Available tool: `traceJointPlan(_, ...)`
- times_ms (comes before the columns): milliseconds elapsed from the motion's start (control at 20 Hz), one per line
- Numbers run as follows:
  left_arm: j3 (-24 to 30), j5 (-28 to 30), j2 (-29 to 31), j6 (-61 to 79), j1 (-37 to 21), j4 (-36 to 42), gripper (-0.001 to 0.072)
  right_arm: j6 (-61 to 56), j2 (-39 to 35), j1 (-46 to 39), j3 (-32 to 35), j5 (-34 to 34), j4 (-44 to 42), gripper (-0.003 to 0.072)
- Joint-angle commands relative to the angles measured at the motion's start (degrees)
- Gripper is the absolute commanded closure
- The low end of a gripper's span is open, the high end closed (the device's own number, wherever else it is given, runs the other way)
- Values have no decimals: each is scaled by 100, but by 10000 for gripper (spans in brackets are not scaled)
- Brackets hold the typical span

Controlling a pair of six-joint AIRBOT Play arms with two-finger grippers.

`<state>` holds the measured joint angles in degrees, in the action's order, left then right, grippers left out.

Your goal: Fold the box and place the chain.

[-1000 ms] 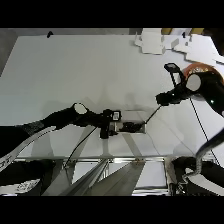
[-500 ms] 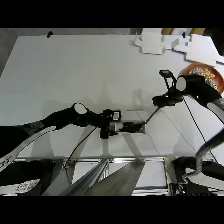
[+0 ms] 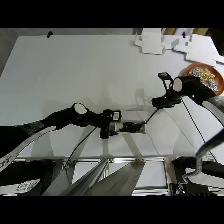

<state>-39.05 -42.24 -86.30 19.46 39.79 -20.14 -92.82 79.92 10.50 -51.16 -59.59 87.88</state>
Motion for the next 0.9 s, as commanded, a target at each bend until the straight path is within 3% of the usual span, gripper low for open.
traceJointPlan(0,2,0,2,0,-7,-2,436,-105,37,-7,63,-76,96,444)
traceJointPlan(200,2,0,2,0,-7,-2,436,-149,109,-4,149,66,101,472)
traceJointPlan(350,2,2,2,2,-7,-2,436,-87,105,-4,149,76,101,646)
traceJointPlan(400,2,0,2,0,-7,-2,436,26,92,-4,149,42,101,669)
traceJointPlan(650,2,0,2,0,-7,-2,436,186,-317,-2,149,-186,107,669)
traceJointPlan(850,2,-2,2,2,-7,0,436,334,-1147,70,149,-551,101,669)
